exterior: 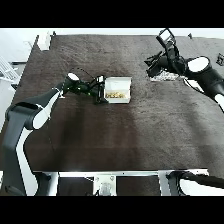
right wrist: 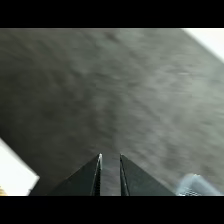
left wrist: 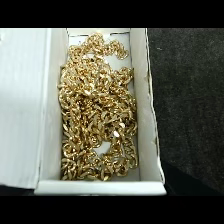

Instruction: Fold the box and place the chain.

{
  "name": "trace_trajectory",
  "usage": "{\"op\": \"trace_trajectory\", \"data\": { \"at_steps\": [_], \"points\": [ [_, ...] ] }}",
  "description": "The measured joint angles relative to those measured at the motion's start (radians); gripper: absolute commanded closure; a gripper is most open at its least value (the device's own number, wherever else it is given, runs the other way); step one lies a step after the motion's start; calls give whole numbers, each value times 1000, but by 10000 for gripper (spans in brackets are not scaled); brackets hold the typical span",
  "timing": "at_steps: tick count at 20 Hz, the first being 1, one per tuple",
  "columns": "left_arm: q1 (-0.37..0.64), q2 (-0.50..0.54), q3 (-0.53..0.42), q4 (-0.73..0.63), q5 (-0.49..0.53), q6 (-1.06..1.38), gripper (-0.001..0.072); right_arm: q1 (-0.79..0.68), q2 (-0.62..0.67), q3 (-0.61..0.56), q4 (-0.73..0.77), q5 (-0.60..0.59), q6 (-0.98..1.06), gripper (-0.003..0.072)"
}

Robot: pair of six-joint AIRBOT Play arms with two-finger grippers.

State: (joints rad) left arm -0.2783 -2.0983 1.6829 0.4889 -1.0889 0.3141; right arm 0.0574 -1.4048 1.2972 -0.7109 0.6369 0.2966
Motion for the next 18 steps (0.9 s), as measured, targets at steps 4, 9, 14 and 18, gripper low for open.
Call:
{"op": "trace_trajectory", "data": {
  "at_steps": [4, 9, 14, 18],
  "points": [
    [0, 0, 0, 0, 0, 0, 231, -49, -119, 72, 158, 138, -106, 545],
    [0, 0, 0, 0, 0, 0, 231, -52, -259, 157, 240, 262, -160, 545],
    [0, 0, 0, 0, 0, 0, 231, -36, -325, 196, 261, 302, -180, 568],
    [0, 0, 0, 0, 0, 0, 231, -24, -343, 206, 262, 317, -196, 568]
  ]
}}
